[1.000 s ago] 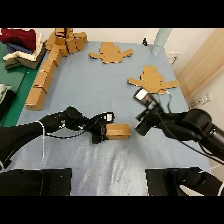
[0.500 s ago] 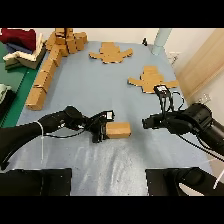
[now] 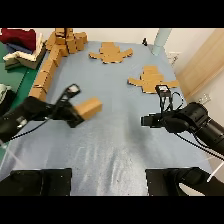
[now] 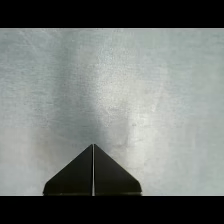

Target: Fold the box.

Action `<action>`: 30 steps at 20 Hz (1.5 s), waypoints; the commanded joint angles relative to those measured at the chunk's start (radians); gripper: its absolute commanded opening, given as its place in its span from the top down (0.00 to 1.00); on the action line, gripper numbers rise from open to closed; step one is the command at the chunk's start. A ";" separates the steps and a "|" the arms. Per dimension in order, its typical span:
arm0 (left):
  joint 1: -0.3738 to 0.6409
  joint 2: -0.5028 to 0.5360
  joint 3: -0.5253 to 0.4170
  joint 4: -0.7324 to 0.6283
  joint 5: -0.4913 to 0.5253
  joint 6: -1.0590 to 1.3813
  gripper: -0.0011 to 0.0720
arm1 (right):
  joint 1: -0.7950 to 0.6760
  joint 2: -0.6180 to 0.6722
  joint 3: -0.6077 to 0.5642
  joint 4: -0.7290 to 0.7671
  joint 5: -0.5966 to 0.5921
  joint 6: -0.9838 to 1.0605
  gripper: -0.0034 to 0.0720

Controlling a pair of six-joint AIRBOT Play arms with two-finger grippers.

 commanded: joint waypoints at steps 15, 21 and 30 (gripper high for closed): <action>0.752 0.336 -0.281 0.327 0.014 -0.369 0.28 | -0.001 -0.104 -0.003 -0.019 0.183 0.006 0.95; 0.752 0.270 -0.282 0.326 0.206 -0.346 0.28 | -0.001 -0.125 -0.003 -0.016 0.185 0.006 0.95; 0.711 0.147 -0.281 0.204 0.246 -0.185 0.28 | 0.000 -0.125 -0.003 -0.014 0.192 0.006 0.95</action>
